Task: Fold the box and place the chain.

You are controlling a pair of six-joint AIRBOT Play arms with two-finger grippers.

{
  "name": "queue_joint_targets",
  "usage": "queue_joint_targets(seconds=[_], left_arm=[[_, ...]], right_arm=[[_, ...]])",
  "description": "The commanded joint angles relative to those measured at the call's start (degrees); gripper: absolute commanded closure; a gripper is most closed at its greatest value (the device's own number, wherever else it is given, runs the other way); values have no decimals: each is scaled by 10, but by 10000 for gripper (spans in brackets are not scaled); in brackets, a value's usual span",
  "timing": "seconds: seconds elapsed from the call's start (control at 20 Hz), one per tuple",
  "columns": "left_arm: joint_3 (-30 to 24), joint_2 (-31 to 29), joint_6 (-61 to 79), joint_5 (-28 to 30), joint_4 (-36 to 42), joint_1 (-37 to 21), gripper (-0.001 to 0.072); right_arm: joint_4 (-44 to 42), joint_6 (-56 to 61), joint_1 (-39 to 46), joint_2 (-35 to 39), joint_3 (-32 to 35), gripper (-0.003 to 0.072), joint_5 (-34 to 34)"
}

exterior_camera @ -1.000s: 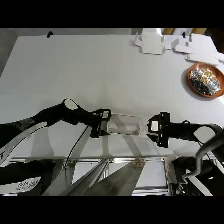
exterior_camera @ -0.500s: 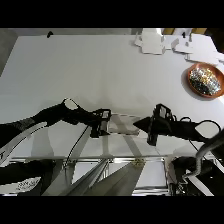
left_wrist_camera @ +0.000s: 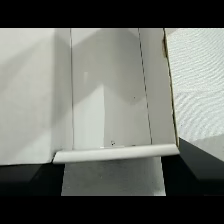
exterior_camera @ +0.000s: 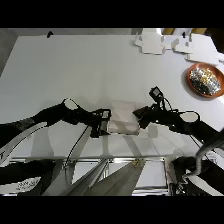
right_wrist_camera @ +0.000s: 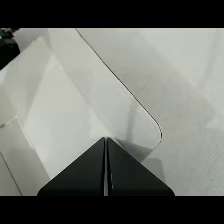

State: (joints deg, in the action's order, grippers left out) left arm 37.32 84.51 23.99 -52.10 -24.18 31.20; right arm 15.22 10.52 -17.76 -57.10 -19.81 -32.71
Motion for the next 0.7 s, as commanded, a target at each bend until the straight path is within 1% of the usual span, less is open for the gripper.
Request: queue_joint_targets(seconds=[0.0,0.1,0.2,0.25,0.35,0.4,0.45,0.55,0.65], left_arm=[[0,0,0,0,-1,0,437],[0,0,0,0,-1,0,437],[0,0,0,0,-1,0,437],[0,0,0,0,-1,0,437],[0,0,0,0,-1,0,437],[0,0,0,0,-1,0,437],[0,0,0,0,-1,0,437],[0,0,0,0,-1,0,437],[0,0,0,0,-1,0,437]], right_arm=[[110,79,0,5,-42,665,-31],[251,155,0,28,-109,665,-86],[392,191,0,50,-169,666,-154],[447,190,0,68,-183,666,-181],[540,163,-3,116,-183,666,-220],[571,126,-9,139,-179,666,-244],[581,67,-13,163,-169,666,-264],[565,-32,-24,203,-132,666,-278],[531,-63,-34,217,-82,666,-277]])
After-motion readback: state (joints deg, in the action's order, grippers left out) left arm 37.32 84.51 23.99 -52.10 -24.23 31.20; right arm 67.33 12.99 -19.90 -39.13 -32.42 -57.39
